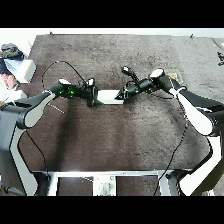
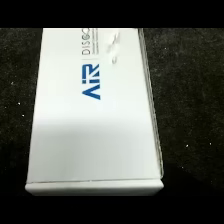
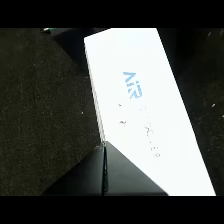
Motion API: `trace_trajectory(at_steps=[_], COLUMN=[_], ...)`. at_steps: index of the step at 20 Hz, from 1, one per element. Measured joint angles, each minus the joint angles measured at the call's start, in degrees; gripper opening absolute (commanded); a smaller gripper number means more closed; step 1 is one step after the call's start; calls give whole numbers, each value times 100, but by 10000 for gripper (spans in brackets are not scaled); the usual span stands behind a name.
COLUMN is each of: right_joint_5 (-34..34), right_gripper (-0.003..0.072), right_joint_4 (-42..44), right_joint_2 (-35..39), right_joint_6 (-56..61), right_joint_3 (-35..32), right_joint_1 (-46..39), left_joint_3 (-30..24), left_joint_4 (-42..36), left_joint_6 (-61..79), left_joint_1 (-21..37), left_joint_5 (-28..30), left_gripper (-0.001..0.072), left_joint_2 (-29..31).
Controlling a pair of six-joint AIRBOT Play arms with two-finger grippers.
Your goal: Fold the box and place the chain.
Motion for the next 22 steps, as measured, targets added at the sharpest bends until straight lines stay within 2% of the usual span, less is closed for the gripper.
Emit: trace_trajectory(at_steps=[6,10,12,15,22], right_joint_5=[-138,-140,-271,-870,-3847], right_gripper=[15,12,12,14,15], right_joint_4=[68,1069,1499,1871,1867], right_joint_2=[160,850,1408,2629,6321], right_joint_6=[15,-2,68,133,162], right_joint_3=[-96,-131,-363,-1303,-4627], right_joint_1=[-83,-275,-435,-592,-861], left_joint_3=[2,0,0,0,2], left_joint_4=[0,-2,0,0,-2], left_joint_6=[-24,-22,-20,-17,-2], left_joint_1=[2,2,2,2,2], left_joint_5=[2,2,4,4,7], left_gripper=[397,397,397,397,397], left_joint_2=[0,0,0,0,0])
